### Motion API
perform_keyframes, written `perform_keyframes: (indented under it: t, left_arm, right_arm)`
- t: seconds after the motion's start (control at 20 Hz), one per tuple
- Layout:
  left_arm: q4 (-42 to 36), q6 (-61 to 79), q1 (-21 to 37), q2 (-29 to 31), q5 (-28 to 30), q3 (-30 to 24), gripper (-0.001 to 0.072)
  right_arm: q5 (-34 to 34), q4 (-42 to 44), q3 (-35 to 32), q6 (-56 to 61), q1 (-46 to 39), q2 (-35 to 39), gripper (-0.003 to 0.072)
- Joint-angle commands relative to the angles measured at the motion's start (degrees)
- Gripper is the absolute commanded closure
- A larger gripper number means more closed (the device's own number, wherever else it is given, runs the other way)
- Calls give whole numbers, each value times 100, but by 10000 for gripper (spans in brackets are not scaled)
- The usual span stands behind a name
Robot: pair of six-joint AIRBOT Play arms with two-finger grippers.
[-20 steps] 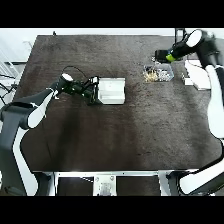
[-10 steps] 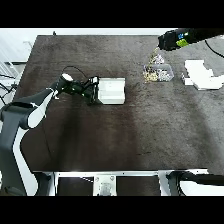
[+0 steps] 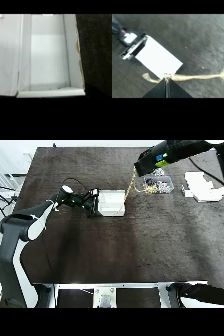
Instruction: Fold the box and place the chain.
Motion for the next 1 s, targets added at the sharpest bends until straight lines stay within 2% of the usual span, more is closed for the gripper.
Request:
perform_keyframes:
  t: [0.0, 0.15, 0.4, 0.5, 0.7, 0.95]
  left_arm:
    - [2, 0, 4, 0, 2, 4, 349]
    - [2, 0, 4, 0, 0, 4, 349]
    - [2, 0, 4, 0, 0, 4, 349]
    - [2, 2, 4, 0, 0, 4, 349]
    - [2, 2, 4, 0, 0, 4, 349]
    - [2, 2, 4, 0, 0, 4, 349]
  right_arm:
    - [-354, -120, -46, -4, 341, -61, 679]
    - [-595, -94, -48, -2, 391, -70, 679]
    - [-610, -74, -140, -2, 393, -173, 679]
    - [-654, -74, -297, 20, 393, -271, 679]
    - [-1290, -55, -673, 17, 393, -647, 679]
    - [-1436, 354, -1036, 15, 393, -1126, 679]
